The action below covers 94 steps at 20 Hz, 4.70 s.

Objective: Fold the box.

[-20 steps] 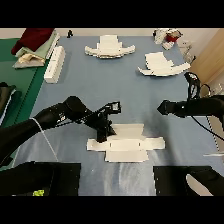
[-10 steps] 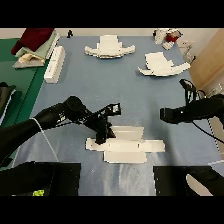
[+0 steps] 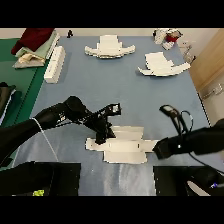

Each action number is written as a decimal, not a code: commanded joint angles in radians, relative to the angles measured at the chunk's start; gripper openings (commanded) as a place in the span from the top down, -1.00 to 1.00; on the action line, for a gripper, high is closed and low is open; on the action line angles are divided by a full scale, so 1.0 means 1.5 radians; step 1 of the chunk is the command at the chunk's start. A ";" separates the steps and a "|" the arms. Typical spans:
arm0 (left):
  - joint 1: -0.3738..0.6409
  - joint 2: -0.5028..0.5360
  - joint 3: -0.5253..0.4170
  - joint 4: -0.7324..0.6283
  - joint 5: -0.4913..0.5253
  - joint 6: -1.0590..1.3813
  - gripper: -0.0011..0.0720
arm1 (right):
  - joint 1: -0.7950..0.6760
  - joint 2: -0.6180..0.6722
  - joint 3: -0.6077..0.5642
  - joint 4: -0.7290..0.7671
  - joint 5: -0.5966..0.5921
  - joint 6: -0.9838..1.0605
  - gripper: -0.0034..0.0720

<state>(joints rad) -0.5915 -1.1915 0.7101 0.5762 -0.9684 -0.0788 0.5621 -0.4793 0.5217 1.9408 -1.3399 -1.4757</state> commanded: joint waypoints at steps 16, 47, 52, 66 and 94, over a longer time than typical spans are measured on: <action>-0.001 0.000 0.000 0.000 0.000 0.000 0.94 | 0.395 -0.178 -0.089 -0.331 0.309 0.045 -0.82; -0.001 0.000 0.000 0.000 -0.001 0.000 0.94 | -0.079 -0.112 -0.086 0.175 0.229 -0.878 -1.00; -0.001 0.000 0.000 0.000 -0.001 0.000 0.94 | -0.104 -0.153 -0.102 0.195 0.239 -0.919 -1.00; -0.001 0.000 0.000 0.000 0.000 0.000 0.94 | -0.099 -0.248 -0.101 0.184 0.282 -0.922 -0.98; -0.001 0.000 0.000 0.000 0.000 0.000 0.94 | -0.046 -0.254 -0.115 0.142 0.337 -0.948 -0.85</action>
<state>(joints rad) -0.5926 -1.1915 0.7101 0.5755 -0.9691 -0.0792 0.4915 -0.8593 0.3527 2.1517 -0.8440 -2.8990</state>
